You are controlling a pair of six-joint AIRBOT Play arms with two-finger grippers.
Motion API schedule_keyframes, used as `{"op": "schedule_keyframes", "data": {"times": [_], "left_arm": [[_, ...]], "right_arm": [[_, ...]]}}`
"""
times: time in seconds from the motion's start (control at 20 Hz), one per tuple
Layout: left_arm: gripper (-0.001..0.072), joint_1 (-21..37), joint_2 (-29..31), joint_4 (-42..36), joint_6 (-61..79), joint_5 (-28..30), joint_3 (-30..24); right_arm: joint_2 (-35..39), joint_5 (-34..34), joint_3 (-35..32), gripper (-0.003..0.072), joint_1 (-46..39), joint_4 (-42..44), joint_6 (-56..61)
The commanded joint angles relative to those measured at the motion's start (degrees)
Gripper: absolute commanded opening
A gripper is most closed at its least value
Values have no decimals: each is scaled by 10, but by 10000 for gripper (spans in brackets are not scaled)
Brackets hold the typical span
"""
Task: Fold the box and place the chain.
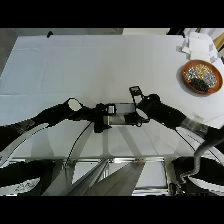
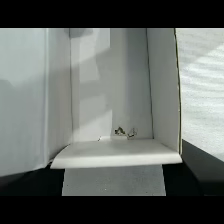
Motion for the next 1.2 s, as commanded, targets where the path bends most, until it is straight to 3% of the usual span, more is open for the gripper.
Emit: {"op": "schedule_keyframes", "data": {"times": [0.0, 0.2, 0.4, 0.65, 0.75, 0.85, 1.15], "left_arm": [[135, 0, 0, -1, 0, 1, 0], [135, 0, 0, -1, 0, 1, 0], [135, 0, 0, -1, 0, 1, 0], [135, 0, 0, -1, 0, 1, 0], [135, 0, 0, -1, 0, 1, 0], [135, 0, 0, -1, 0, 1, 0], [135, 0, 0, -1, 0, 1, 0]], "right_arm": [[45, 10, 1, 345, 0, -2, -63], [122, 60, 5, 346, -7, -21, -124], [191, 123, 59, 340, -71, -57, -183], [230, 17, 103, 337, -291, -103, -268], [210, -48, 109, 337, -386, -79, -304], [160, -70, 139, 336, -458, -72, -351], [-70, -41, 282, 338, -605, -58, -359]]}}
